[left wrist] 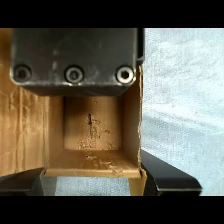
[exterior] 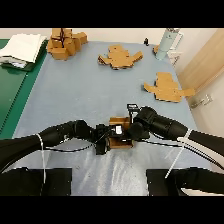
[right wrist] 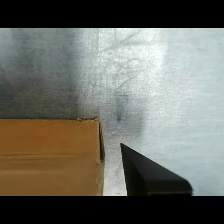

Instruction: Fold the box.

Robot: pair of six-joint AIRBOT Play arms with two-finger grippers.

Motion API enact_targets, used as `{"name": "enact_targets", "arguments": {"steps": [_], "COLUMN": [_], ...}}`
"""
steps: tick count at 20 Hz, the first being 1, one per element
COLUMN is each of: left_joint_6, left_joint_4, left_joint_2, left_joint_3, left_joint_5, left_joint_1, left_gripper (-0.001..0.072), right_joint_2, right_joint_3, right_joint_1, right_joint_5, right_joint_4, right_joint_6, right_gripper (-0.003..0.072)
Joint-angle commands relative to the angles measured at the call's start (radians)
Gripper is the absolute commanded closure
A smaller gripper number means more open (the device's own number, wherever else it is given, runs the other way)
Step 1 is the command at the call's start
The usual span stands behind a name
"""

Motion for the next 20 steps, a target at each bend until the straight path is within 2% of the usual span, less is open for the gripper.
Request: {"name": "enact_targets", "arguments": {"steps": [1, 5, 9, 10, 11, 17, 20], "left_joint_6": [0.000, 0.000, 0.000, 0.000, 0.000, 0.000, 0.000], "left_joint_4": [0.000, 0.000, 0.000, 0.000, 0.000, 0.000, 0.000], "left_joint_2": [0.001, 0.000, 0.000, 0.000, 0.001, 0.001, 0.000], "left_joint_3": [0.000, 0.000, 0.000, 0.000, 0.000, 0.000, 0.000], "left_joint_5": [0.000, 0.000, 0.000, 0.000, 0.000, 0.000, 0.000], "left_joint_1": [0.001, 0.001, 0.001, 0.001, 0.001, 0.001, 0.001], "left_gripper": [0.0193, 0.0193, 0.0194, 0.0194, 0.0193, 0.0193, 0.0193], "right_joint_2": [0.023, 0.109, 0.181, 0.192, 0.200, 0.217, 0.217], "right_joint_3": [0.002, 0.002, 0.002, 0.002, 0.002, 0.002, 0.002], "right_joint_1": [0.001, 0.001, -0.010, -0.015, -0.015, -0.015, -0.015], "right_joint_5": [-0.002, -0.025, -0.104, -0.110, -0.110, -0.142, -0.203], "right_joint_4": [0.037, 0.057, 0.041, 0.037, 0.032, -0.006, -0.096], "right_joint_6": [0.003, 0.016, 0.047, 0.047, 0.047, 0.047, 0.047], "right_gripper": [0.0156, 0.0169, 0.0192, 0.0298, 0.0334, 0.0357, 0.0684]}}
